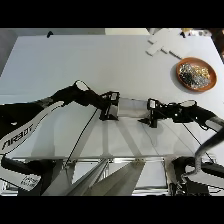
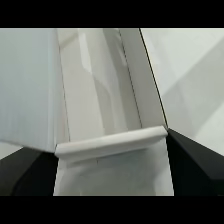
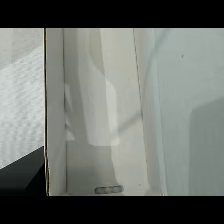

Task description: Fold the box and place the chain.

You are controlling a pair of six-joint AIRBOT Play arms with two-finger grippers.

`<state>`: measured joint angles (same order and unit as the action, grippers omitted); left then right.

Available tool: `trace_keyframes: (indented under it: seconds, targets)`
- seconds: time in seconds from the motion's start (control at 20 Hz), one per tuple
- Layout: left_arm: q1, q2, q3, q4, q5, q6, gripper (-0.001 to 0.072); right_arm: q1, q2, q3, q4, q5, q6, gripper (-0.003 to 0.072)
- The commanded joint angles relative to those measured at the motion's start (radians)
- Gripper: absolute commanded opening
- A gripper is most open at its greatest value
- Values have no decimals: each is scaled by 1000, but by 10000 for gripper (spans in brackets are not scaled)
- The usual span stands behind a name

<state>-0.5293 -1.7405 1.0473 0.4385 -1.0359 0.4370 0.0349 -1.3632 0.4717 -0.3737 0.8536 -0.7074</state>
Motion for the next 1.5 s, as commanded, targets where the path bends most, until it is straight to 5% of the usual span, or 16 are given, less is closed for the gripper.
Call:
trace_keyframes:
  seconds: [0.0, 0.45, 1.45]
  targets:
    - [-17, -10, 4, -24, 28, -24, 706, 0, 0, 0, 4, -5, 3, 456]
    - [-52, -9, 5, -27, 116, -83, 691, 0, 0, 0, 4, -5, 3, 456]
    - [16, -9, -3, -10, 19, -112, 695, 0, 0, 0, 4, -5, 3, 456]
